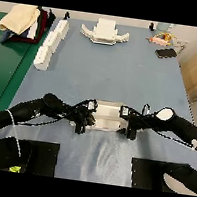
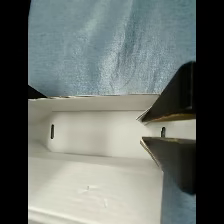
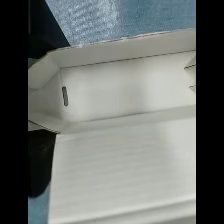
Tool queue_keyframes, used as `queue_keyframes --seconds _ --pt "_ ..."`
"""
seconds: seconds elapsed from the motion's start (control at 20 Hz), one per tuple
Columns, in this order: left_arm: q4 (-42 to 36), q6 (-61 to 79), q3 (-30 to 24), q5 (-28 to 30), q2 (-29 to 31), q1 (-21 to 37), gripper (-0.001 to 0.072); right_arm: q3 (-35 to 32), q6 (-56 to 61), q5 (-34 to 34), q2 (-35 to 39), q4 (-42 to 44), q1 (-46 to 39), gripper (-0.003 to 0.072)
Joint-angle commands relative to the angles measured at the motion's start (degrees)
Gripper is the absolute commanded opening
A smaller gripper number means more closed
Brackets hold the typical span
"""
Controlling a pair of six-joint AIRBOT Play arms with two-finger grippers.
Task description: Fold the box.
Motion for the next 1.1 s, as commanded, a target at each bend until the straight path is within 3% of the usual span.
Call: queue_keyframes --seconds 0.0,0.05,0.15,0.35,0.4,0.45,0.5,0.55,0.75,0.95,1.05 --pt "-0.35 -0.11 -0.09 0.02 -0.04 0.04 0.0437 0.04 -0.04 -0.04 0.04 -0.15 0.00 0.0520" --pt "-0.33 -0.44 -0.20 0.04 -0.04 0.04 0.0562 0.04 -0.04 -0.04 0.04 -0.15 0.00 0.0520" --pt "-0.31 -0.48 -0.35 0.07 -0.04 0.07 0.0669 0.04 -0.04 -0.04 0.04 -0.15 0.00 0.0520" --pt "-0.26 -0.55 -0.35 0.94 -0.04 0.07 0.0668 0.04 -0.04 -0.04 0.04 -0.15 0.00 0.0520" --pt "-0.07 -0.57 -0.35 2.08 -0.02 0.07 0.0645 0.04 -0.04 -0.04 0.04 -0.15 0.00 0.0520" --pt "0.22 -3.15 -0.33 2.86 0.07 0.17 0.0412 0.04 -0.04 -0.04 0.04 -0.15 0.00 0.0520" --pt "2.34 -7.04 -0.26 3.45 0.48 0.48 0.0060 0.04 -0.04 -0.02 0.04 -0.15 0.00 0.0520" --pt "6.78 -11.63 -0.04 3.63 1.27 0.83 0.0013 0.04 -0.04 -0.04 0.04 -0.15 0.00 0.0520" --pt "25.03 -38.93 0.04 -0.44 8.70 3.89 0.0013 0.04 -0.04 -0.04 0.04 -0.15 0.00 0.0520" --pt "27.41 -62.79 0.02 -10.03 22.14 8.33 0.0013 0.04 -0.04 -0.04 0.04 -0.15 0.00 0.0520" --pt "30.93 -81.02 0.00 -11.39 28.24 11.28 0.0012 0.04 -0.04 -0.04 0.04 -0.15 0.00 0.0520"
